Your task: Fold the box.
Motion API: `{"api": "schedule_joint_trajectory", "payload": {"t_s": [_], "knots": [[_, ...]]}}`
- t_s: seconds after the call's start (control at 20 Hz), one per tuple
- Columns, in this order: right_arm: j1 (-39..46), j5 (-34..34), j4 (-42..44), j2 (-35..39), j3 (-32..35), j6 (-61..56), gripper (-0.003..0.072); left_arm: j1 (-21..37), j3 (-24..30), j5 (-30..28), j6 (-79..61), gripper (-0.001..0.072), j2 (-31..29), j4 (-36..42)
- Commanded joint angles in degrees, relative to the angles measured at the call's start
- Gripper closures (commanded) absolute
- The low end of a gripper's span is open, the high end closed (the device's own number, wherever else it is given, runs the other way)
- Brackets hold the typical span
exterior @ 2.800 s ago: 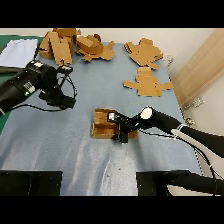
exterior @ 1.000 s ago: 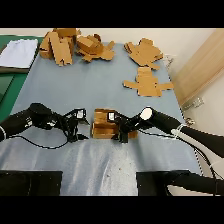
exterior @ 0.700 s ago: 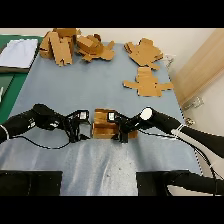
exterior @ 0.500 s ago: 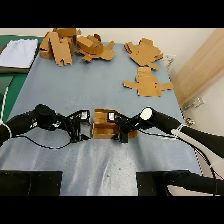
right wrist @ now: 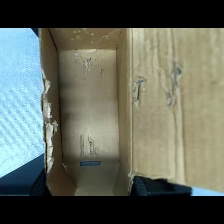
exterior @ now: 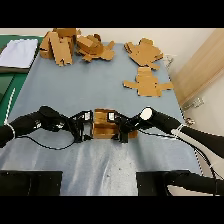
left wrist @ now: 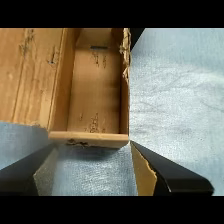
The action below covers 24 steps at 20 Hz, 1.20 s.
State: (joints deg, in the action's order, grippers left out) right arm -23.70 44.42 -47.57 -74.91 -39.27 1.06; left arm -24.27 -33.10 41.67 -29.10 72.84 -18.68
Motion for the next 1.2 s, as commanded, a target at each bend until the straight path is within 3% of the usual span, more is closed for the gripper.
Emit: {"api": "schedule_joint_trajectory", "payload": {"t_s": [0.0, 0.8, 1.0, 1.1, 1.15], "knots": [[0.02, -0.13, 0.02, -0.02, -0.07, 0.00, 0.0161, -0.76, -0.07, -1.14, -0.07, 0.0018, 0.04, 0.76], [0.02, -0.17, 0.00, 0.00, -0.07, 0.00, 0.0161, -3.23, -3.15, -1.03, -0.85, 0.0019, 3.13, 0.24], [0.02, -0.17, 0.00, -0.02, -0.07, 0.00, 0.0161, -3.13, -3.15, -1.09, 1.49, 0.0022, 3.10, -3.78], [0.02, -0.17, 0.00, -0.02, -0.07, 0.00, 0.0161, -2.99, -3.15, -1.01, 1.64, 0.0284, 3.13, -6.27], [0.02, -0.17, 0.00, -0.02, -0.07, 0.00, 0.0161, -2.78, -3.15, -1.03, 1.46, 0.0304, 3.13, -6.40]]}}
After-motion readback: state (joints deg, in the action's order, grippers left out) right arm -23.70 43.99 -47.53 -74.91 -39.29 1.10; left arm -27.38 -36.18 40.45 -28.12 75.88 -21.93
